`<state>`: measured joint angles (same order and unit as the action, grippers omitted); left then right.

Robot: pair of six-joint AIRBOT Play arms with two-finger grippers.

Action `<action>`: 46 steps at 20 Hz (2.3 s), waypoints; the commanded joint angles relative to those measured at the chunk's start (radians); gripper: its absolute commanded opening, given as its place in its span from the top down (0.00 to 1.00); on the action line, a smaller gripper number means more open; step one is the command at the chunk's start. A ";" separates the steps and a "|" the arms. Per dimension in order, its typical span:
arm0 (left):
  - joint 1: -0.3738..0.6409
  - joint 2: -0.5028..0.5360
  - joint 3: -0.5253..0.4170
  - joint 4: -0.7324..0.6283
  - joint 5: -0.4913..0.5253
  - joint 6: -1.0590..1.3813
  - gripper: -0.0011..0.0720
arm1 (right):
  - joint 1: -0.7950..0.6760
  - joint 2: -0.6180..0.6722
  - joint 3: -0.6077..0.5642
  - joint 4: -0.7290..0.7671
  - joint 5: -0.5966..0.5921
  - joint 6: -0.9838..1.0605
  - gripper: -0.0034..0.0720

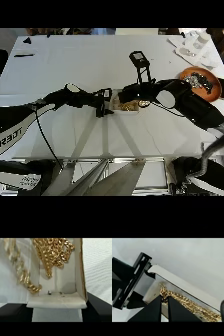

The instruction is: Fold the box and place the chain.

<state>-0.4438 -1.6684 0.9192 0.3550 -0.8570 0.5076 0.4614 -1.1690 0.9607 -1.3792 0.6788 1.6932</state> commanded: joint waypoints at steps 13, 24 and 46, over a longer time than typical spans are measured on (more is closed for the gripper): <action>0.000 0.000 0.000 0.000 0.000 0.000 0.51 | -0.039 0.026 0.001 0.018 0.195 -0.133 0.47; 0.000 0.000 0.000 0.000 0.000 0.000 0.51 | -0.348 0.133 0.000 -0.013 0.409 -0.418 0.47; 0.000 0.000 0.000 0.000 0.000 0.000 0.51 | -0.423 -0.264 0.001 -0.158 0.220 0.327 0.12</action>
<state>-0.4438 -1.6684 0.9192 0.3550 -0.8570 0.5076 0.0387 -1.4139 0.9607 -1.4864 0.9279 1.9205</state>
